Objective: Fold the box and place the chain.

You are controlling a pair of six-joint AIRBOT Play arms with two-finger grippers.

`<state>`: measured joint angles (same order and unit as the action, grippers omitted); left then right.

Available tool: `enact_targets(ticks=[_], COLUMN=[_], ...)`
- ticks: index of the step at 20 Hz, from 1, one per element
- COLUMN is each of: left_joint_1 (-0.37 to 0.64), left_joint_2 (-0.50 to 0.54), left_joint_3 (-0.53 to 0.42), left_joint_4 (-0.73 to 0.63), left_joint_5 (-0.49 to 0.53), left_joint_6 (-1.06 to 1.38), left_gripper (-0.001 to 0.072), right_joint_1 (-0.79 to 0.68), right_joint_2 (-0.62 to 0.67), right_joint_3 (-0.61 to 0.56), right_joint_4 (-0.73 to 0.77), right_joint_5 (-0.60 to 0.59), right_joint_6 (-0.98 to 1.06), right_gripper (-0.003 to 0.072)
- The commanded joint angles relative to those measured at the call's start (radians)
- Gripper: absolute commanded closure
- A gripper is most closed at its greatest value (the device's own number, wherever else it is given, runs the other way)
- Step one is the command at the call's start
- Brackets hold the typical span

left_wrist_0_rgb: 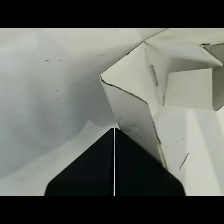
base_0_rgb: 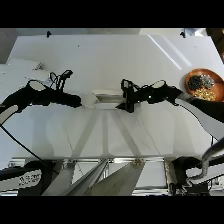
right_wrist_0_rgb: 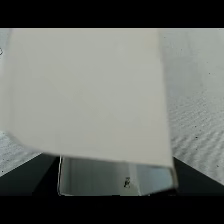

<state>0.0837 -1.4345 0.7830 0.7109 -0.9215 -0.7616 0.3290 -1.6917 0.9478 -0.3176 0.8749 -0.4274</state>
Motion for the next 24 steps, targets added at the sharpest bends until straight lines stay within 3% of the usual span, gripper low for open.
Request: enact_targets(ticks=[1,7,14,19,22,24], left_joint_1=[-0.037,-0.060,-0.060,-0.060,-0.058,-0.048], left_joint_2=[-0.017,-0.021,-0.021,-0.021,-0.021,-0.021], left_joint_3=[0.000,0.000,0.000,0.000,0.000,0.000], left_joint_4=[-0.026,-0.055,-0.225,-0.224,-0.223,-0.223], left_joint_5=[0.018,0.027,-0.068,-0.094,-0.099,-0.098], left_joint_6=[0.006,0.009,0.225,0.227,0.227,0.227], left_gripper=[0.0706,0.0703,0.0702,0.0694,0.0619,0.0619], right_joint_1=[0.000,0.000,0.000,0.000,0.000,0.000], right_joint_2=[0.000,0.000,0.000,0.000,0.000,0.000], right_joint_3=[0.001,0.001,0.001,0.001,0.001,0.001], right_joint_4=[0.000,0.000,0.000,0.000,0.000,0.000], right_joint_5=[0.001,0.000,0.000,0.000,0.000,0.000], right_joint_6=[0.000,0.000,0.000,0.000,0.000,0.000], right_gripper=[0.0272,0.0272,0.0272,0.0272,0.0272,0.0272])
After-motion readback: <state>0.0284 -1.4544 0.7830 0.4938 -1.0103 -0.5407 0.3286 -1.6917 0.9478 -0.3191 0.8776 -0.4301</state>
